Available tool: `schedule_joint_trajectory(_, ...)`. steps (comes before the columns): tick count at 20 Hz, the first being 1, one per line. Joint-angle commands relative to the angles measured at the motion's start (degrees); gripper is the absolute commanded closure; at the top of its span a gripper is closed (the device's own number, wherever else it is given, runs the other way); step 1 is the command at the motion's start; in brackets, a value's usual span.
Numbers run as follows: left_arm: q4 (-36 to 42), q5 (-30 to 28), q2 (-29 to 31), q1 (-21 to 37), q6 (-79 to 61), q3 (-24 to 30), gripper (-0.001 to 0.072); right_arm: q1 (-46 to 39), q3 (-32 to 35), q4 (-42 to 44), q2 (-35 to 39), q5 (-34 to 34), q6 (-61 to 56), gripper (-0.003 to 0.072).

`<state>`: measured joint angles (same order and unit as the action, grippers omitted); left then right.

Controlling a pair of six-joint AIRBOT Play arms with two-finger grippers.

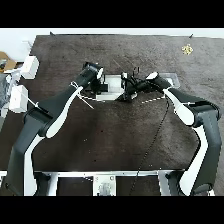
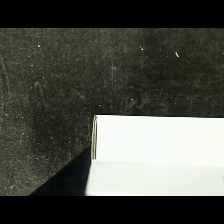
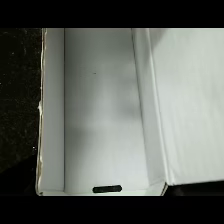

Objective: Fold the box and place the chain.

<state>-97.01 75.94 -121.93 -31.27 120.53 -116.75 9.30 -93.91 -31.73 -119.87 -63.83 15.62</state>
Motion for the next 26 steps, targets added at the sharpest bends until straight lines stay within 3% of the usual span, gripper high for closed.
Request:
schedule_joint_trajectory(1,0.0,-0.1,0.0,0.1,-1.6,0.0,0.0696,0.0,0.0,0.0,0.0,0.0,0.0,0.0246)
schedule_joint_trajectory(2,0.0,-0.1,0.0,0.1,-2.7,0.0,0.0644,0.0,0.0,0.0,0.0,0.0,0.0,0.0246)
schedule_joint_trajectory(3,0.8,-0.1,0.1,0.1,-3.7,0.0,0.0485,0.0,0.0,0.0,0.0,0.0,0.0,0.0246)
schedule_joint_trajectory(4,2.1,-0.3,0.3,0.1,-5.7,0.0,0.0395,0.0,0.0,0.0,0.0,0.0,0.0,0.0246)
schedule_joint_trajectory(15,2.4,6.0,8.1,0.2,-10.3,-0.4,0.0399,0.0,0.0,0.0,0.0,0.0,0.0,0.0246)
schedule_joint_trajectory(21,-2.0,7.0,13.9,0.2,-35.0,-0.6,0.0399,0.0,0.0,0.0,0.0,0.0,0.0,0.0246)
schedule_joint_trajectory(24,2.4,7.0,15.5,2.1,-44.7,-0.5,0.0398,0.0,0.0,0.0,0.0,0.0,0.0,0.0246)
schedule_joint_trajectory(26,11.4,6.8,15.7,5.3,-51.0,-0.4,0.0398,0.0,0.0,0.0,0.0,0.0,0.0,0.0246)
